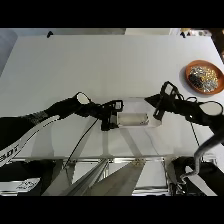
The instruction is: Fold the box and place the chain.
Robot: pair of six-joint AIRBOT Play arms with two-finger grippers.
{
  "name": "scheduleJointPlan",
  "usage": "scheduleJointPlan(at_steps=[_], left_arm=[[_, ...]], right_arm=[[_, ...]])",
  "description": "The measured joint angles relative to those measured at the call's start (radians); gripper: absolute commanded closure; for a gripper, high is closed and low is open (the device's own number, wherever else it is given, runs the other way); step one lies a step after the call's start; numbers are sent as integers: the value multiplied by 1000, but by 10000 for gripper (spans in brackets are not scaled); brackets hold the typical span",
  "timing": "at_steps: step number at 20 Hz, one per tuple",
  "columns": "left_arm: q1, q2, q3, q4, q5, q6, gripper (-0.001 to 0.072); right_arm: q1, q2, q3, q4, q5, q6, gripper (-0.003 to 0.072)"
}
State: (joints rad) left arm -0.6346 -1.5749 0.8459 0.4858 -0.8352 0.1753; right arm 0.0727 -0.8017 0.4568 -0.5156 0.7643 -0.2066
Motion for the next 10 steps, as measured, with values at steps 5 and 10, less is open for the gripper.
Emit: scheduleJointPlan(at_steps=[5,10], left_arm=[[0,0,0,0,0,0,497],[0,0,0,0,0,0,497]], right_arm=[[23,156,-7,-415,178,62,432],[152,111,-39,-620,207,121,412]])
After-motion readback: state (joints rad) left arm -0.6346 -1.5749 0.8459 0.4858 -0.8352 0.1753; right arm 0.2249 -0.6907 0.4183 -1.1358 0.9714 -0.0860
